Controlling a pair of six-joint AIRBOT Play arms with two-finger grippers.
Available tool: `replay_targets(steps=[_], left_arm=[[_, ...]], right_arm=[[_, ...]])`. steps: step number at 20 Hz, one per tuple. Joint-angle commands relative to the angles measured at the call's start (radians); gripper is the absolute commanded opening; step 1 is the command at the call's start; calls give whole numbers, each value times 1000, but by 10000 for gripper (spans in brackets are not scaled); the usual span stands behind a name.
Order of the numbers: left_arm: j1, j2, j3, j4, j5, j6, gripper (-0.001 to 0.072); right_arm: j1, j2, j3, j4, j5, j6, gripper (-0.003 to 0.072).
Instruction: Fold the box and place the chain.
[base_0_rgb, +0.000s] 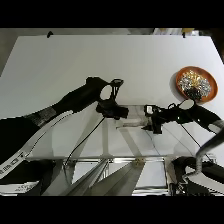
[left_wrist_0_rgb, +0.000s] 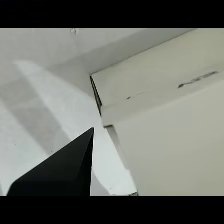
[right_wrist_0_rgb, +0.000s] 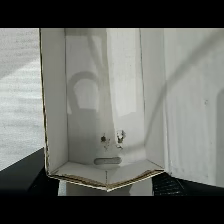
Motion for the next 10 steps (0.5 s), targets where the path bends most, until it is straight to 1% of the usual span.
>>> replay_targets(steps=[1,4,10], left_arm=[[0,-29,44,11,-42,-3,273],[-4,-32,44,49,-42,-13,273],[-47,-69,43,50,-43,-72,273]], right_arm=[[0,1,1,0,0,0,299],[0,1,1,0,0,0,299],[0,1,1,0,0,0,299]])
